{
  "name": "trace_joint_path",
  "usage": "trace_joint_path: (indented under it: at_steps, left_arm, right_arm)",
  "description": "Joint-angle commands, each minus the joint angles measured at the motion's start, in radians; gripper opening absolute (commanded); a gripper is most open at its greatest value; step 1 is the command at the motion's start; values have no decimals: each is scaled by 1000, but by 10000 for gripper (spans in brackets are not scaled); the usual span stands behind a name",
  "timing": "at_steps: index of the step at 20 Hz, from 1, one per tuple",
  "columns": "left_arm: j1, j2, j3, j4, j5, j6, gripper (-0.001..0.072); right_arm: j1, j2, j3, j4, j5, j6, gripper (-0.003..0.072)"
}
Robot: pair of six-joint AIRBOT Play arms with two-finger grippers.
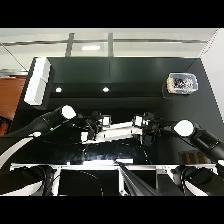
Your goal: Fold the box and place the chain.
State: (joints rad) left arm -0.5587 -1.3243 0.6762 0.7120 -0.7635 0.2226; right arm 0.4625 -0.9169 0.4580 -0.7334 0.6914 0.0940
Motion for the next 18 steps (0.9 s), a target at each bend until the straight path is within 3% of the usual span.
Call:
trace_joint_path:
  at_steps: [1, 8, 12, 15, 18]
  left_arm:
    - [0, 1, 1, 13, -4, 16, 24]
    - [-1, 1, 1, 12, -4, 16, 24]
    - [-1, 1, 1, 12, -4, 16, 25]
    - [-1, 1, 1, 12, -4, 14, 25]
    - [0, 1, 1, 12, -3, 13, 25]
  right_arm:
    - [1, 0, 1, 0, 27, 0, 582]
    - [1, 0, 1, 6, 68, -1, 582]
    - [1, -26, 1, 141, 51, -72, 582]
    - [1, -56, 1, 163, 52, -110, 582]
    - [1, -71, 0, 145, 119, -110, 582]
